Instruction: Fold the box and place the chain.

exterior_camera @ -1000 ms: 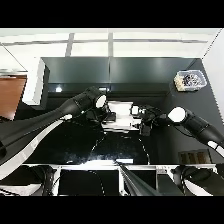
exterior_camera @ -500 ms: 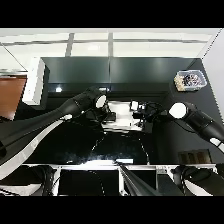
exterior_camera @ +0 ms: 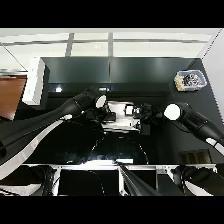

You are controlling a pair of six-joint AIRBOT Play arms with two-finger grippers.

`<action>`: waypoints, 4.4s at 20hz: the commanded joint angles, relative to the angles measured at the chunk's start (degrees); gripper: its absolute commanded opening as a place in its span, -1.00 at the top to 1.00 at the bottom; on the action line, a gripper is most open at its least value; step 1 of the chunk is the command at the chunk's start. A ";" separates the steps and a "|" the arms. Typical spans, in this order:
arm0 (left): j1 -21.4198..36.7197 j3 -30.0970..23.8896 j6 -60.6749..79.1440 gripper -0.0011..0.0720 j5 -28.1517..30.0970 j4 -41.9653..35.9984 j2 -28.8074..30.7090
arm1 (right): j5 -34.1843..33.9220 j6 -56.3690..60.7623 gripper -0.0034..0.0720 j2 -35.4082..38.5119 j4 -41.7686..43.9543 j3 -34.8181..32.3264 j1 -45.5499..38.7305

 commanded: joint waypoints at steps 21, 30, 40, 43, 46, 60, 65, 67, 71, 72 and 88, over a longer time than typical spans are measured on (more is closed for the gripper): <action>0.00 0.02 0.00 0.89 0.04 0.00 -0.02 | -4.04 0.20 0.75 -5.46 10.97 -0.02 1.18; 0.00 0.02 0.00 0.89 0.04 0.00 -0.02 | -4.59 1.33 0.47 -5.42 10.91 0.00 0.90; 0.00 0.02 0.00 0.89 0.07 0.02 -0.04 | 13.66 45.07 0.87 10.69 9.33 0.59 -21.62; 0.02 0.02 0.00 0.89 0.63 0.02 -0.02 | 19.50 51.10 0.87 13.07 9.33 -1.22 -34.25; 0.02 0.02 0.00 0.89 1.38 0.00 -0.04 | 15.37 60.61 0.87 12.07 11.82 -9.86 -39.10; 0.00 0.02 0.00 0.89 1.42 0.02 -0.02 | 6.99 41.38 0.87 -5.73 43.89 -16.90 -22.69; 0.02 0.02 0.02 0.89 1.44 0.02 -0.02 | 14.47 35.50 0.57 -5.70 45.31 -11.67 -22.71; 0.00 0.02 0.00 0.89 1.55 0.02 -0.02 | 15.69 35.71 -0.83 -5.70 45.31 -9.88 -22.71; 0.02 0.02 0.00 0.89 1.53 0.02 -0.02 | 15.96 36.79 -0.93 -5.70 45.33 -9.29 -22.69; 0.00 0.02 0.00 0.89 1.55 0.02 -0.04 | 15.85 36.81 -0.93 -5.70 45.31 -9.29 -22.69; 0.02 0.02 0.00 0.89 2.19 0.02 -0.02 | 3.69 64.46 -0.35 -5.73 20.33 1.92 -8.85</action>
